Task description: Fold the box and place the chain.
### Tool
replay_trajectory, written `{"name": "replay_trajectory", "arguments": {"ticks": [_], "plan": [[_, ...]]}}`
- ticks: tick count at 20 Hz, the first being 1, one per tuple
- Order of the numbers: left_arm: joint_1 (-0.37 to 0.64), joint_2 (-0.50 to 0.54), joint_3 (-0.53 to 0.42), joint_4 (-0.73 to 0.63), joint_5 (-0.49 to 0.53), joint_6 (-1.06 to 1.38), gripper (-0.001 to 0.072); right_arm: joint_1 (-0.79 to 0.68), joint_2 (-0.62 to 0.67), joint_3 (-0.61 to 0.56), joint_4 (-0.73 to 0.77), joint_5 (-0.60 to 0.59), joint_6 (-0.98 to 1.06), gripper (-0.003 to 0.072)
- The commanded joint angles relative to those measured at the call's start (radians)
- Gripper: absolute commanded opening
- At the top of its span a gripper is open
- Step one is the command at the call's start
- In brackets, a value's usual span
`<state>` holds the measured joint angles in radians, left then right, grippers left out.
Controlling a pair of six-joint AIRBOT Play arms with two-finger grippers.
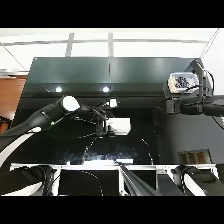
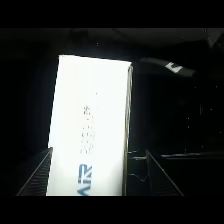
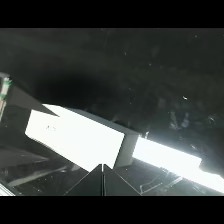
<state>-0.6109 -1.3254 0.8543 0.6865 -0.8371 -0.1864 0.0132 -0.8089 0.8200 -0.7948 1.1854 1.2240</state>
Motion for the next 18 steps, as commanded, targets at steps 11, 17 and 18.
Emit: {"name": "replay_trajectory", "arguments": {"ticks": [11,17,18], "plan": [[-0.018,-0.076,0.031,0.005,-0.021,-0.03,0.0706,-0.001,0.0,-0.001,-0.029,0.011,0.0,0.0012],[-0.06,-0.096,0.031,0.079,0.07,0.032,0.0708,-0.001,0.0,-0.001,-0.029,0.005,0.0,0.0012],[-0.072,-0.103,0.03,0.112,0.082,0.032,0.0708,-0.001,0.0,-0.001,-0.029,0.005,0.0,0.0012]]}}
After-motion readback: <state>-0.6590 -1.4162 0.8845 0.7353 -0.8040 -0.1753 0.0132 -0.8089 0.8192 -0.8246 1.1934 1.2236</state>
